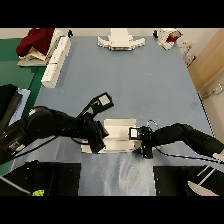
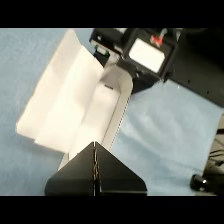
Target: Fold the box.
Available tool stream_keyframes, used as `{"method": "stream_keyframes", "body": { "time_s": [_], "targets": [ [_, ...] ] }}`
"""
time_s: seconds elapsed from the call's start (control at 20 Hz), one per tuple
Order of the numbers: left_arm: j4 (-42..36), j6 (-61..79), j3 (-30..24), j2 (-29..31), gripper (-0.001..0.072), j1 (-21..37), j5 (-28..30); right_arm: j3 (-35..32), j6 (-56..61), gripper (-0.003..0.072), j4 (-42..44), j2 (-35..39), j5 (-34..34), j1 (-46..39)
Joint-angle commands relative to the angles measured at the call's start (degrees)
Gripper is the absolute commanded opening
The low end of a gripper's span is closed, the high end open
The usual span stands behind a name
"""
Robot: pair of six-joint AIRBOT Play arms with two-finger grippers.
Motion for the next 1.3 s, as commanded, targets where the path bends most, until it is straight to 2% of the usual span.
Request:
{"method": "stream_keyframes", "body": {
  "time_s": [0.0,0.1,0.15,0.2,0.25,0.4,0.5,0.7,1.0,1.25],
  "targets": [
    [8.9,-1.4,-4.6,6.2,0.0013,-3.1,-0.1,0.0,0.0,0.0529,0.0,0.0,0.0,0.0],
    [10.0,4.6,-7.7,8.2,0.0017,-1.3,-0.1,0.0,0.0,0.0529,0.0,0.0,0.0,0.0],
    [9.7,7.7,-8.9,8.4,0.0208,0.0,-0.1,0.0,0.0,0.0529,0.0,0.0,0.0,0.0],
    [9.7,9.6,-9.7,8.3,0.0609,1.7,0.0,0.0,0.0,0.0529,0.0,0.0,0.0,0.0],
    [9.7,11.1,-10.6,8.1,0.0695,3.6,0.2,0.0,0.0,0.0529,0.0,0.0,0.0,0.0],
    [9.0,18.4,-12.7,7.3,0.0695,7.5,0.2,0.0,0.0,0.0529,0.0,0.0,0.0,0.0],
    [4.9,26.0,-14.4,6.2,0.0695,9.0,0.8,0.0,0.0,0.053,0.0,0.0,0.0,0.0],
    [-3.2,38.8,-18.1,2.6,0.0695,9.2,5.6,0.0,0.0,0.0529,0.0,0.0,0.0,0.0],
    [-8.9,42.1,-18.6,-5.3,0.0695,9.2,10.1,0.0,0.0,0.0529,0.0,0.0,0.0,0.0],
    [-14.6,46.5,-18.6,-7.5,0.0694,9.2,10.7,0.0,0.0,0.0529,0.0,0.0,0.0,0.0]
  ]
}}
